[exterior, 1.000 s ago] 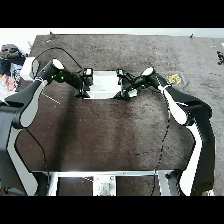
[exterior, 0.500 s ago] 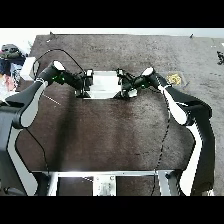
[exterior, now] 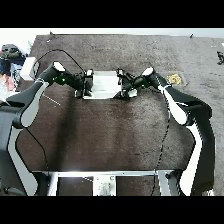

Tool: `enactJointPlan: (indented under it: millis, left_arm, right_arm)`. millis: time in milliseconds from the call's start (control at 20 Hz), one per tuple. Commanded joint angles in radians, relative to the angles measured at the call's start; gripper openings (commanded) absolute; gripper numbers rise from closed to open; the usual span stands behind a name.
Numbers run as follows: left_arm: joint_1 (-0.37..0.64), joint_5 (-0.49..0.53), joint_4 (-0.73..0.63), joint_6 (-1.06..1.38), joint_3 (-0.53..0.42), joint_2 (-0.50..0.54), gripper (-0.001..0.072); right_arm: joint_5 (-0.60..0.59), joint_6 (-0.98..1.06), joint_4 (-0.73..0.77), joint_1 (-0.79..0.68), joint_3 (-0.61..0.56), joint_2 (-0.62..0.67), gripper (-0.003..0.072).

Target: Fold the box and place the chain.

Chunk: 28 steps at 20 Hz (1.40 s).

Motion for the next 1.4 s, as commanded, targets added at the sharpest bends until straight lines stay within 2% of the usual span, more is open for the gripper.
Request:
enactJointPlan:
  millis: [0, 300, 350, 400, 450, 700, 950, 1100, 1250, 1300, 1350]
  left_arm:
    - [0.0, 0.0, -0.01, -0.002, 0.0, -0.001, 0.0281]
    - [0.0, 0.016, -0.009, -0.002, 0.0, -0.001, 0.028]
    - [0.0, 0.02, -0.01, -0.002, 0.0, -0.001, 0.0262]
    - [0.0, 0.019, -0.009, -0.002, 0.0, -0.001, 0.0156]
    - [0.0, 0.019, -0.011, -0.002, 0.0, -0.001, 0.015]
    - [-0.005, 0.017, -0.114, 0.003, 0.0, -0.002, 0.0151]
    - [-0.038, 0.038, -0.121, 0.01, 0.0, -0.02, 0.0151]
    - [-0.042, 0.042, -0.209, 0.01, 0.0, -0.03, 0.0153]
    - [-0.035, 0.039, -0.185, 0.01, 0.0, -0.029, 0.0161]
    - [-0.032, 0.038, -0.182, 0.01, 0.0, -0.029, 0.0332]
    - [-0.029, 0.042, -0.182, 0.009, 0.0, -0.029, 0.0469]
  right_arm:
    - [0.0, 0.0, 0.0, 0.0, 0.0, 0.0, 0.047]
    - [0.0, 0.0, 0.0, 0.0, 0.0, 0.0, 0.047]
    - [0.0, 0.0, 0.0, 0.0, 0.0, 0.0, 0.047]
    - [0.0, 0.0, 0.0, 0.0, 0.0, 0.0, 0.047]
    - [0.0, 0.0, 0.0, 0.0, 0.0, 0.0, 0.047]
    - [0.0, 0.0, 0.0, 0.0, 0.0, 0.0, 0.047]
    - [0.0, 0.0, 0.0, 0.0, 0.0, 0.0, 0.047]
    - [0.0, 0.0, 0.0, 0.0, 0.0, 0.0, 0.047]
    - [0.0, 0.0, 0.0, 0.0, 0.0, 0.0, 0.047]
    - [0.0, 0.0, 0.0, 0.0, 0.0, 0.0, 0.047]
    - [0.0, 0.0, 0.0, 0.0, 0.0, 0.0, 0.047]
